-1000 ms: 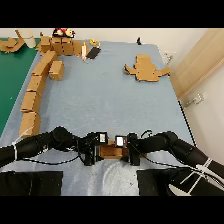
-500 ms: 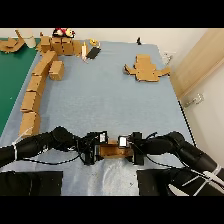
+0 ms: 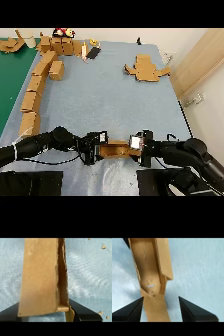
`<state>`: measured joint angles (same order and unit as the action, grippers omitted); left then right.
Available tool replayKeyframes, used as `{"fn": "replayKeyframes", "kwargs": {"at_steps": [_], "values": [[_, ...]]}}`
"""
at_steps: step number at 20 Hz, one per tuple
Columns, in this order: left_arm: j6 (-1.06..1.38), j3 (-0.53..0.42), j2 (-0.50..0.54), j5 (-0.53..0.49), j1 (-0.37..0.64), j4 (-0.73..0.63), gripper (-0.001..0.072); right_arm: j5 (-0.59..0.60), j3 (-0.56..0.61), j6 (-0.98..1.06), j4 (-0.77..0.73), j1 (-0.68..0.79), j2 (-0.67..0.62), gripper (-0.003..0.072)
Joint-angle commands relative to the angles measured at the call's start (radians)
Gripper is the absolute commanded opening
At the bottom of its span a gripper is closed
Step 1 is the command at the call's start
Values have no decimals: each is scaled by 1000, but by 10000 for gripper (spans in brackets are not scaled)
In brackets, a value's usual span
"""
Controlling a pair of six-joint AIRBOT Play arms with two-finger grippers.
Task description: Fold the box.
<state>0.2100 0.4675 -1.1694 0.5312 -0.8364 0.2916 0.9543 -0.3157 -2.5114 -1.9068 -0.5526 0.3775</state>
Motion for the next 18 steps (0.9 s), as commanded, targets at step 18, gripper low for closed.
{"fn": "replayKeyframes", "kwargs": {"at_steps": [18], "values": [[2, 1, 0, -7, 2, 1, 465, -85, 0, 970, -252, -4, -83, 712]]}}
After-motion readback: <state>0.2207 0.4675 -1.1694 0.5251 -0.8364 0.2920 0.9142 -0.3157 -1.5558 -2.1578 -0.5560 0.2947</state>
